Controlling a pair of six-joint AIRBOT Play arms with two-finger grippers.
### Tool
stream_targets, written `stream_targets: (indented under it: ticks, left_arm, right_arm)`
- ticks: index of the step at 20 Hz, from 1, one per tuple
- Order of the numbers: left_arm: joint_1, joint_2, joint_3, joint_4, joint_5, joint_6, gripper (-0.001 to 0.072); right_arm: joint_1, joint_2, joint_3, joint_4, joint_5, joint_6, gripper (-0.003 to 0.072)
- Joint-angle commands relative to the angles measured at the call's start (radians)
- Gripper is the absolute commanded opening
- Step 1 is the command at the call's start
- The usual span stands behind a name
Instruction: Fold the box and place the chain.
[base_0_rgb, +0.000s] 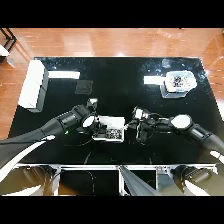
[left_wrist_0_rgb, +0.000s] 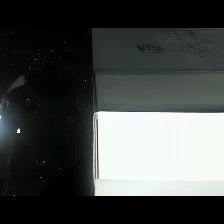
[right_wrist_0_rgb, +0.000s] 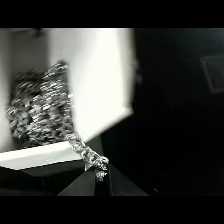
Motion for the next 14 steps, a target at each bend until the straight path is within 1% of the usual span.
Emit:
stream_targets:
  ticks: [1, 3, 4, 6, 7, 8, 10, 12, 13, 14]
  left_arm:
    - [0.001, 0.0, 0.0, 0.001, 0.003, -0.001, 0.0027]
    - [0.001, 0.0, 0.0, 0.001, 0.005, -0.001, 0.0027]
    - [0.001, 0.0, 0.0, 0.002, 0.006, -0.001, 0.0027]
    - [0.001, 0.0, 0.0, 0.005, 0.006, -0.001, 0.0027]
    - [0.001, 0.0, 0.0, 0.006, 0.007, -0.001, 0.0027]
    - [0.001, 0.0, 0.0, 0.006, 0.013, -0.001, 0.0027]
    - [0.001, 0.0, 0.0, 0.005, 0.024, -0.001, 0.0027]
    - [0.001, 0.0, 0.0, 0.003, 0.025, -0.001, 0.0026]
    - [0.001, 0.0, 0.0, 0.003, 0.025, -0.001, 0.0027]
    - [0.001, 0.0, 0.0, 0.003, 0.026, -0.001, 0.0027]
  right_arm:
    - [-0.043, 0.093, 0.023, -0.029, 0.124, 0.229, 0.0021]
    - [-0.043, 0.131, 0.054, 0.018, 0.243, 0.381, 0.0021]
    - [-0.042, 0.135, 0.068, 0.069, 0.287, 0.453, 0.0021]
    - [-0.017, 0.135, 0.071, 0.211, 0.311, 0.496, 0.0021]
    - [0.005, 0.135, 0.071, 0.253, 0.293, 0.502, 0.0021]
    - [0.037, 0.134, 0.071, 0.264, 0.238, 0.507, 0.0021]
    - [0.114, 0.113, 0.071, 0.246, 0.079, 0.544, 0.0021]
    - [0.176, 0.092, 0.071, 0.241, -0.006, 0.564, 0.0022]
    - [0.182, 0.09, 0.071, 0.242, -0.009, 0.581, 0.01]
    - [0.179, 0.091, 0.071, 0.241, -0.01, 0.611, 0.0388]
